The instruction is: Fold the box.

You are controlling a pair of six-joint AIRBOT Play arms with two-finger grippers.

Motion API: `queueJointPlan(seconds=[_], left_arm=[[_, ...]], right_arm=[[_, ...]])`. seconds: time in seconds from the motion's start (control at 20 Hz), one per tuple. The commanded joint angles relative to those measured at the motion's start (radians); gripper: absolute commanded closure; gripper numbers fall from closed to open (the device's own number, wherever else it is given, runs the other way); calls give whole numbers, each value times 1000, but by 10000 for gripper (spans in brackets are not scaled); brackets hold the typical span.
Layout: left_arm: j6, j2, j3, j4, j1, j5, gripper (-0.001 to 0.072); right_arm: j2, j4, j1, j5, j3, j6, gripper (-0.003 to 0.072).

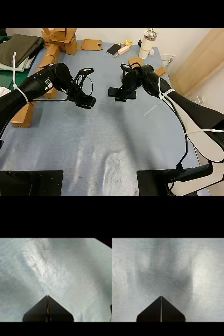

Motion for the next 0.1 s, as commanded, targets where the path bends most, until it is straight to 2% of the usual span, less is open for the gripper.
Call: queueJointPlan(seconds=[0.0, 0.05], left_arm=[[0, -1, 1, 0, -2, -1, 700], [0, 0, 1, 0, -2, -1, 700]], right_arm=[[-1, 1, 0, 1, 2, 0, 680], [-1, 1, 1, 1, 2, 0, 680]])
